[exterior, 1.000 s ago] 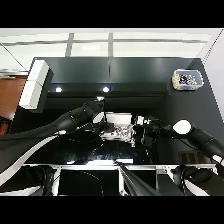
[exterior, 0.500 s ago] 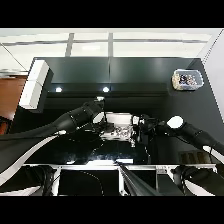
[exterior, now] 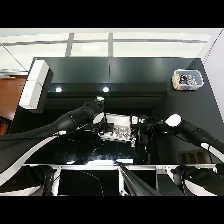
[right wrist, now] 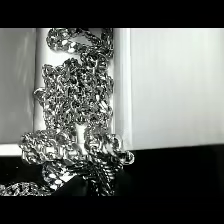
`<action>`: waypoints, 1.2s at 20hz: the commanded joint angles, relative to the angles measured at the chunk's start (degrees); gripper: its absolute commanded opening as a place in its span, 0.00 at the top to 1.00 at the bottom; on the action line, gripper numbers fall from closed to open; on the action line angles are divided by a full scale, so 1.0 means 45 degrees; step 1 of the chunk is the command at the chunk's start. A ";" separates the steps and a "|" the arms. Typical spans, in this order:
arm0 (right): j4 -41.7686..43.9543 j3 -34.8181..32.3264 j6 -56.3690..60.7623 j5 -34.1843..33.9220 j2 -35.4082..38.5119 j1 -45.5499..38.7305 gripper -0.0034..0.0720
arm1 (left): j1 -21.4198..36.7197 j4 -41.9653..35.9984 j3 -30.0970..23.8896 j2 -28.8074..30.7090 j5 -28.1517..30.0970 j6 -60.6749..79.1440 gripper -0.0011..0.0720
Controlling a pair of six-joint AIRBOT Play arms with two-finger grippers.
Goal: Fold the box and place the chain.
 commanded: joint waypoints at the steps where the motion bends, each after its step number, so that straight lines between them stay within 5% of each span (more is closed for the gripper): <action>1: -0.0481 0.0005 0.0889 0.0335 0.0301 0.0005 0.90 | 0.0000 -0.0034 -0.0005 -0.0010 0.0083 -0.0063 0.94; 12: -0.2584 0.1151 0.7805 0.1991 0.4648 -0.0019 0.90 | 0.0005 -0.0029 -0.0005 -0.0010 0.0131 -0.0063 0.94; 15: -0.0986 0.2618 0.9199 0.3060 0.4940 -0.0019 0.90 | 0.0005 -0.0029 -0.0005 -0.0010 0.0131 -0.0063 0.94; 24: 0.4250 0.2832 0.9821 0.1418 0.4551 0.0325 0.90 | 0.0005 -0.0034 -0.0005 -0.0063 0.0136 -0.0063 0.94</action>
